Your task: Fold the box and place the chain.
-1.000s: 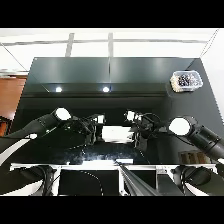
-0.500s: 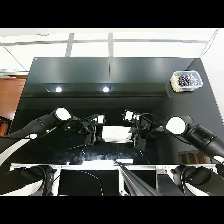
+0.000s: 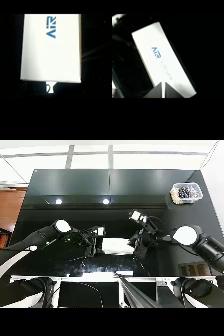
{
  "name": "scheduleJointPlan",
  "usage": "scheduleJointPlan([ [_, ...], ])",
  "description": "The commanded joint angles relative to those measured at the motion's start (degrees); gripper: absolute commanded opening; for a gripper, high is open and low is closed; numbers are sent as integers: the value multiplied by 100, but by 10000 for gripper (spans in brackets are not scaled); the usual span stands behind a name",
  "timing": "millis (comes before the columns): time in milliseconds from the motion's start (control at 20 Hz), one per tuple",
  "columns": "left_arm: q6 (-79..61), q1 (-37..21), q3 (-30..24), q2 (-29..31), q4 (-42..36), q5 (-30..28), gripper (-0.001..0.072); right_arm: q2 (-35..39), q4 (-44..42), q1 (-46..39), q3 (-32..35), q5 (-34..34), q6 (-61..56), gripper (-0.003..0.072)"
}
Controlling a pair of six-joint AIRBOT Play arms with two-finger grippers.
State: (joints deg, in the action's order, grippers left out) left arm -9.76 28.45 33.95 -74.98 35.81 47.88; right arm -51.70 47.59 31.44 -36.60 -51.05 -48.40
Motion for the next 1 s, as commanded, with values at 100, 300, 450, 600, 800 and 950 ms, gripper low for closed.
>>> scheduleJointPlan([
  [100, -4, 2, -4, 0, 0, 0, 352, -260, -1825, -105, 470, 160, -1416, 12],
  [300, -4, 2, -4, 0, 0, 0, 352, -1097, -2889, -105, 525, 393, -1217, 12],
  [450, -4, 2, -4, 0, 0, 0, 352, -1552, -2920, -105, 525, 376, -1198, 12],
  [600, -2, 2, -4, 0, 0, 0, 352, -1700, -2719, -105, 525, 505, -1202, 11],
  [800, -4, 2, -4, 0, 0, 0, 352, -1700, -2715, -105, 522, 525, -1123, 12],
  [950, -4, 2, -4, 0, -2, 26, 352, -1639, -2756, -149, 389, 188, -706, 11],
])
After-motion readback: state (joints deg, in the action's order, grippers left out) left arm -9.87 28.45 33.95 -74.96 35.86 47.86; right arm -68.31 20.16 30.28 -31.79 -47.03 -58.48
